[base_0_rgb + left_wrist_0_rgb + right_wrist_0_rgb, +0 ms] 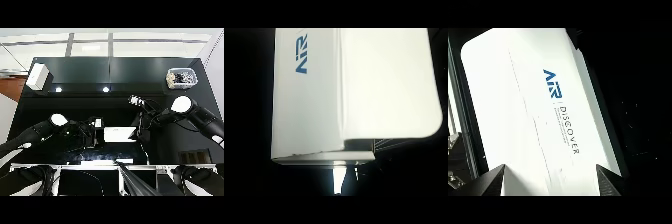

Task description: Fold the box and place the chain.

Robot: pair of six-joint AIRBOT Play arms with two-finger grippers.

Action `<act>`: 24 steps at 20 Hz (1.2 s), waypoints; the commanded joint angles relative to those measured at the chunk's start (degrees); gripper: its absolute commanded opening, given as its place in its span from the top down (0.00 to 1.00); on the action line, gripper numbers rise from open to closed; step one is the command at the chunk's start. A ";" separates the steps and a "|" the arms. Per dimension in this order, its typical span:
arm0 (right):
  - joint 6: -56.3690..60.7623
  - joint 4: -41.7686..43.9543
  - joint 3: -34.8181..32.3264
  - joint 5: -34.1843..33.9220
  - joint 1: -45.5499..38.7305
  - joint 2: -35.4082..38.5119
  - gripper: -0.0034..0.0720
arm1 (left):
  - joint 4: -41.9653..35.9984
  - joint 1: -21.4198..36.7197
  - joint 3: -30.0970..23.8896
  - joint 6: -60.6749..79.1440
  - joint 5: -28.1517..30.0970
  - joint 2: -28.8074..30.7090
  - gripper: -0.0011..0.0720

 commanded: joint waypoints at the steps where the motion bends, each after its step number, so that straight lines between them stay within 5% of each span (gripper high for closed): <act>1: 0.87 -0.48 -0.24 0.22 0.28 0.57 0.01 | 0.02 -0.02 0.02 0.02 0.00 -0.04 0.44; 8: 4.24 -6.14 -1.31 -7.65 4.44 0.57 0.02 | 0.02 -0.02 0.02 0.02 -0.02 -0.04 0.44; 10: 4.35 -6.14 -1.31 -7.98 4.66 0.57 0.35 | 0.02 -0.02 0.02 0.02 -0.02 -0.04 0.44; 12: 4.37 -6.12 -1.29 -7.93 4.66 0.57 0.39 | 0.02 -0.02 0.02 0.02 -0.02 -0.04 0.44; 14: 4.35 -6.12 -1.29 -7.87 4.66 0.57 0.55 | 0.02 -0.02 0.02 0.02 -0.02 -0.04 0.44; 15: 4.35 -6.01 -1.27 -7.69 4.63 0.59 0.54 | 0.02 -0.02 0.02 0.02 -0.02 -0.04 0.44; 16: 4.35 -5.84 -1.20 -7.50 4.63 0.68 0.40 | 0.02 -0.02 0.02 0.02 -0.02 -0.04 0.44; 17: 4.33 -5.73 -1.05 -7.43 4.63 0.85 0.00 | 0.02 -0.02 0.02 0.02 -0.02 -0.04 0.44; 24: 4.48 -6.27 0.22 1.57 4.66 0.85 0.00 | 0.02 -0.02 0.02 0.02 -0.04 -0.04 0.44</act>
